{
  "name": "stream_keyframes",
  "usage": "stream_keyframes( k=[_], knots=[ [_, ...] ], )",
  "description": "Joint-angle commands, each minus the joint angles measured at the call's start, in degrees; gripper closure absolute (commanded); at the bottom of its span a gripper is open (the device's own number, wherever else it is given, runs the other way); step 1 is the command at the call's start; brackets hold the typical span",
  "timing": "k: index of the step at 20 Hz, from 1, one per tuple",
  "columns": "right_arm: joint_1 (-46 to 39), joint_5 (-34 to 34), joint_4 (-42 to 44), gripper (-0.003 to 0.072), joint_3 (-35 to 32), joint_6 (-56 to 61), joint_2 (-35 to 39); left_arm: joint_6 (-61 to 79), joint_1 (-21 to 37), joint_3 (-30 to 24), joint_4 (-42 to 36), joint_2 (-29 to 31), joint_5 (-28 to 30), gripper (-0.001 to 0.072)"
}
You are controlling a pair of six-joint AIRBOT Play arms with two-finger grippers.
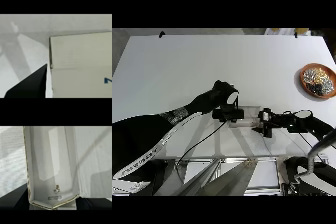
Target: Fold the box and place the chain.
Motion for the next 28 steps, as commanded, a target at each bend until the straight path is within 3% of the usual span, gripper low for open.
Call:
stream_keyframes(
  k=[1, 4, 5, 12, 14, 17, 19, 23, 28],
  knots=[
    [0.0, 0.0, 0.0, 0.033, 0.0, 0.0, 0.0, -0.3, 0.3, 0.8, 0.6, -1.0, -2.7, 0.0508],
    [0.0, 0.0, 0.0, 0.033, 0.0, 0.0, 0.0, -0.5, -0.8, 0.8, 0.9, -2.9, -2.1, 0.0528],
    [0.0, 0.0, 0.0, 0.033, 0.0, 0.0, 0.0, -1.4, -1.0, 0.8, 1.3, -3.3, -1.7, 0.0612],
    [0.0, 0.0, 0.0, 0.033, 0.0, 0.0, 0.0, -1.9, -1.6, 0.8, 0.3, -4.1, -1.0, 0.0621],
    [0.0, 0.0, 0.0, 0.033, 0.0, 0.0, 0.0, -1.8, -1.6, 0.8, 0.3, -4.1, -1.0, 0.0706],
    [0.0, 0.0, 0.0, 0.033, 0.0, 0.0, 0.0, -1.6, -1.6, 0.8, 0.2, -4.1, -1.5, 0.0706],
    [0.0, 0.0, 0.0, 0.033, 0.0, 0.0, 0.0, -1.6, -1.6, 0.8, 0.2, -4.0, -1.9, 0.0659],
    [0.0, 0.0, 0.0, 0.033, 0.0, 0.0, 0.0, -1.1, -1.4, 0.8, 0.5, -2.3, -1.8, 0.0376],
    [0.0, 0.0, 0.0, 0.033, 0.0, 0.0, 0.0, 1.5, -0.3, 0.8, 0.7, 1.5, -2.3, 0.0357]
  ],
)
